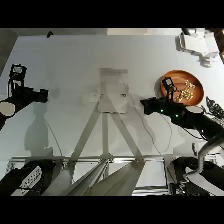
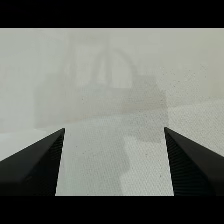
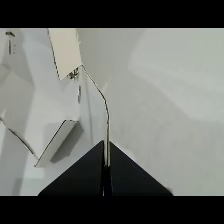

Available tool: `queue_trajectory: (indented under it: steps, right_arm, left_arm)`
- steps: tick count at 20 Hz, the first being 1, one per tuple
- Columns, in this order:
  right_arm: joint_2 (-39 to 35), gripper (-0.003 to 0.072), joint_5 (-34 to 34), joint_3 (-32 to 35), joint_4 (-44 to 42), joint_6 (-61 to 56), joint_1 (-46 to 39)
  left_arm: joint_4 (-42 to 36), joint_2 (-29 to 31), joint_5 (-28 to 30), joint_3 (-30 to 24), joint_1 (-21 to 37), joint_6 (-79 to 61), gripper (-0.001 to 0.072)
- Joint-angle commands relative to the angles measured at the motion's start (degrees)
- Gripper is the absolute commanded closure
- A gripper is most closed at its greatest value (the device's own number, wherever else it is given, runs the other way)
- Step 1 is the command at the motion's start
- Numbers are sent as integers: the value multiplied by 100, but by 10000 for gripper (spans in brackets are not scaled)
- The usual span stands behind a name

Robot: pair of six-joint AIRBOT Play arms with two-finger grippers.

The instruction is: Fold the box and place the chain.

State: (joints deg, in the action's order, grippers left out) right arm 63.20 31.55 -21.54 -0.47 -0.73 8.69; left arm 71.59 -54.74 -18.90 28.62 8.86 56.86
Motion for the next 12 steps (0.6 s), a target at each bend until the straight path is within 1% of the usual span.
queue_trajectory:
  steps: [1, 4, 6, 9, 12]
  right_arm:
    - [39, 673, 221, 2, -654, 885, 7]
    - [186, 673, 208, 4, -750, 1029, 4]
    - [431, 673, 269, 4, -756, 1027, 4]
    - [868, 672, 562, 2, -791, 1080, 4]
    - [931, 671, 817, 2, -1207, 1318, 4]
  left_arm:
    - [0, 4, 2, -2, 2, -2, 12]
    - [2, 4, 0, -2, 2, -2, 12]
    - [0, 4, 2, -2, 2, -2, 12]
    - [-22, 4, 0, -2, 0, 13, 12]
    - [-22, 4, 0, -2, -2, 15, 12]
